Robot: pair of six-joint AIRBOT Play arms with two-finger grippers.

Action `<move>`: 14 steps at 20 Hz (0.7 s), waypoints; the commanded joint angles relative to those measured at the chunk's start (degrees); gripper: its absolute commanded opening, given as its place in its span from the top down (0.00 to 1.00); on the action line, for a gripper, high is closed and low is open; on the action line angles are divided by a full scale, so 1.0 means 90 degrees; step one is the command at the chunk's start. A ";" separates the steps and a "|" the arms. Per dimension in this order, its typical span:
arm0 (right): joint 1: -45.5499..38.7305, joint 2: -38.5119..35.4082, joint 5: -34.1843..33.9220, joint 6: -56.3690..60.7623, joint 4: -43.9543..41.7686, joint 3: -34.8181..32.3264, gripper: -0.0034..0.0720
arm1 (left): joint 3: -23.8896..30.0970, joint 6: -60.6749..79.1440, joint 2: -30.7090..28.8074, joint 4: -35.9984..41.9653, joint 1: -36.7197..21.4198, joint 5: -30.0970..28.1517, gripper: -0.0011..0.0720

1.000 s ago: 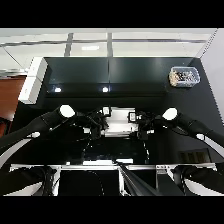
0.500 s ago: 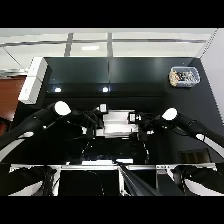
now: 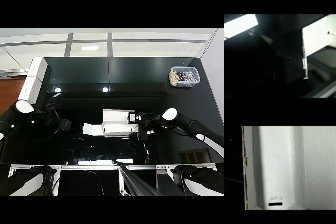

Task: Fold the box and place the chain.

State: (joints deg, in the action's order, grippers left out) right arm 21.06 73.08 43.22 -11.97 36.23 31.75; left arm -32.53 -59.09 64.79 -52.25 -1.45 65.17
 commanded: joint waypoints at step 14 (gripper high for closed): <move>0.0002 -0.0005 0.0002 0.0000 -0.0002 -0.0002 0.78 | -0.0614 0.0590 0.1695 0.2883 0.1110 0.0146 0.18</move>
State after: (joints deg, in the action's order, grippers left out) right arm 21.06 73.08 43.20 -11.97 36.23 31.75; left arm -34.83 -54.89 79.64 -27.20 7.27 63.55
